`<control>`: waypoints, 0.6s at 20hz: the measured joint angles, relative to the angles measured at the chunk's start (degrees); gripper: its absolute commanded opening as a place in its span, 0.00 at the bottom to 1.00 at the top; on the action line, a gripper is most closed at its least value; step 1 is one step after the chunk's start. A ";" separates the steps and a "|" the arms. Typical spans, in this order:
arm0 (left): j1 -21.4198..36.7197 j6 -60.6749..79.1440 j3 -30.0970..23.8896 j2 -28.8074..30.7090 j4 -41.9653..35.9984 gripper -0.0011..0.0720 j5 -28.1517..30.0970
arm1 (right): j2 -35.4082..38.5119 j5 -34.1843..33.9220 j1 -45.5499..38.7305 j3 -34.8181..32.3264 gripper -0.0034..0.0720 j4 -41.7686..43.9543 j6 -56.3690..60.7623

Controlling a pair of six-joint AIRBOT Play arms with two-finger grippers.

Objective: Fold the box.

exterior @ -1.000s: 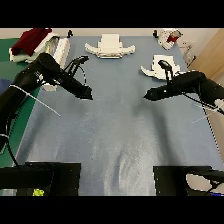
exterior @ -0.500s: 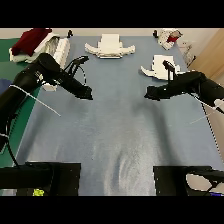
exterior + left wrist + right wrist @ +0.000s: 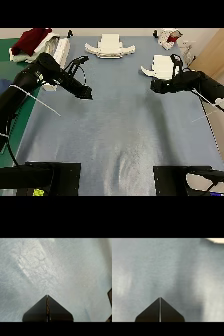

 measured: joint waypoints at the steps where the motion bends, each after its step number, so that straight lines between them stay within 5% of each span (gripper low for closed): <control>1: 0.00 0.02 0.00 0.00 -0.02 0.03 0.00 | -0.39 0.31 -0.68 1.01 0.06 -1.60 0.85; 4: 0.00 0.00 0.00 0.00 0.00 0.03 0.00 | -4.20 -1.55 -4.07 6.71 0.06 -5.14 4.02; 5: 0.00 0.00 0.00 0.00 -0.02 0.03 0.00 | -6.25 -3.13 -5.35 9.33 0.15 -5.64 4.76; 6: 0.00 0.00 0.00 0.00 -0.02 0.03 0.00 | -8.83 -4.96 -6.82 12.52 0.42 -5.84 5.33; 7: 0.00 0.00 0.00 0.00 -0.02 0.03 0.00 | -11.45 -6.69 -8.26 15.85 0.57 -5.79 5.79; 8: 0.00 0.00 0.00 0.00 0.00 0.03 0.00 | -14.29 -8.33 -9.77 19.39 0.64 -5.42 6.19; 12: 0.00 0.00 0.00 0.00 0.00 0.03 0.00 | -26.88 -13.94 -16.22 35.69 0.64 -2.32 9.03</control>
